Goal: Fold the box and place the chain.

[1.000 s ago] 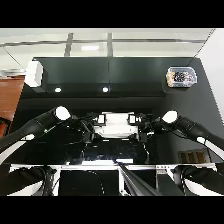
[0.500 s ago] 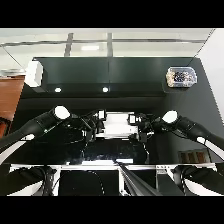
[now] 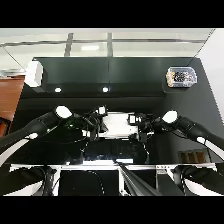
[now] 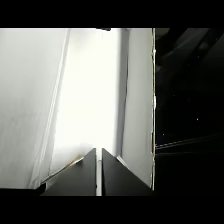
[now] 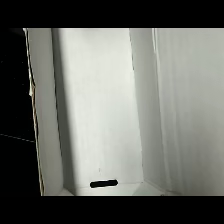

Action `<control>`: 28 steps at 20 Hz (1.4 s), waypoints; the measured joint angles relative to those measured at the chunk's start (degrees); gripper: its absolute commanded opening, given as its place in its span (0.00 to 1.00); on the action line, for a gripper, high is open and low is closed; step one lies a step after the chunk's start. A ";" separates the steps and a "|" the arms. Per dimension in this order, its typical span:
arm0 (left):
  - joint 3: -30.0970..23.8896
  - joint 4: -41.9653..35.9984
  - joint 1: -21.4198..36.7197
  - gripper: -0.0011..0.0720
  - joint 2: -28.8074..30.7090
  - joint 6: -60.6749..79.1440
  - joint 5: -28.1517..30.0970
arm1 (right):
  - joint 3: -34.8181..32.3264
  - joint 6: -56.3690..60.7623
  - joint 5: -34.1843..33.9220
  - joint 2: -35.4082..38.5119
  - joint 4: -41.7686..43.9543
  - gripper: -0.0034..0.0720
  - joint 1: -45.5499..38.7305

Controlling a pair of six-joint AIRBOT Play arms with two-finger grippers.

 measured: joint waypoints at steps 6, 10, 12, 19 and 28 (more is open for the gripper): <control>0.02 -0.22 0.02 0.07 -0.35 -1.57 -0.13 | 0.00 0.00 0.00 0.00 0.02 0.59 0.00; 1.55 4.63 1.27 0.05 1.36 -6.97 -1.77 | 0.00 0.02 0.00 0.00 0.04 0.59 0.00; 3.04 11.10 3.15 0.05 4.50 -14.53 -2.08 | 0.00 0.04 -0.02 0.00 0.07 0.59 0.00; 4.52 32.72 20.39 0.05 14.49 -54.31 -10.40 | 0.00 0.02 -0.02 0.00 0.04 0.59 0.00; -3.65 11.96 38.49 0.05 4.85 -61.79 -22.71 | 0.00 0.02 -0.02 0.00 0.02 0.59 0.00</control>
